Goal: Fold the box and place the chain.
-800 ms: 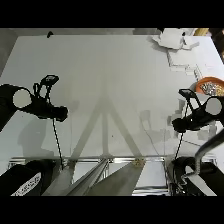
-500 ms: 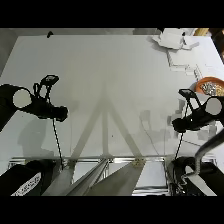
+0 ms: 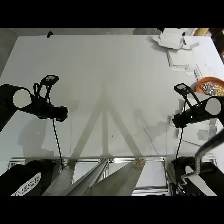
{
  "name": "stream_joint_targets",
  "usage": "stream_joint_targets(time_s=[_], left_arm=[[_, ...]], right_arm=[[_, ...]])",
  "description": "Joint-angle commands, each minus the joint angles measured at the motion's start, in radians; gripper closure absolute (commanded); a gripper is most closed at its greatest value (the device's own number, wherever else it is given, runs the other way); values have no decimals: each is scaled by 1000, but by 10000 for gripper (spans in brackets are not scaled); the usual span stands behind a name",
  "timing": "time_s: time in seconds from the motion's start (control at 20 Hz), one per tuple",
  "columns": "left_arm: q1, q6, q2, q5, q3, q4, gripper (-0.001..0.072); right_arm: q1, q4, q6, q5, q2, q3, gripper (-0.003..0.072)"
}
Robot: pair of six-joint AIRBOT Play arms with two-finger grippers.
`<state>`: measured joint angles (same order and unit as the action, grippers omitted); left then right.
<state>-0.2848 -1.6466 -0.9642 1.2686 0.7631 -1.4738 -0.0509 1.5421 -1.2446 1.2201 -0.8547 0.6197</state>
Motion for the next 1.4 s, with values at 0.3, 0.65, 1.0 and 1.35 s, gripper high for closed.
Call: stream_joint_targets(time_s=[0.3,0.65,1.0,1.35], left_arm=[[0,0,1,0,0,0,174],[0,0,1,0,0,0,174],[0,0,1,0,0,0,174],[0,0,1,0,0,0,174]], right_arm=[[0,-402,-81,-50,1,6,341],[1,270,-505,232,1,199,389],[199,482,-554,295,-30,198,256],[296,475,-566,332,-169,198,256]])
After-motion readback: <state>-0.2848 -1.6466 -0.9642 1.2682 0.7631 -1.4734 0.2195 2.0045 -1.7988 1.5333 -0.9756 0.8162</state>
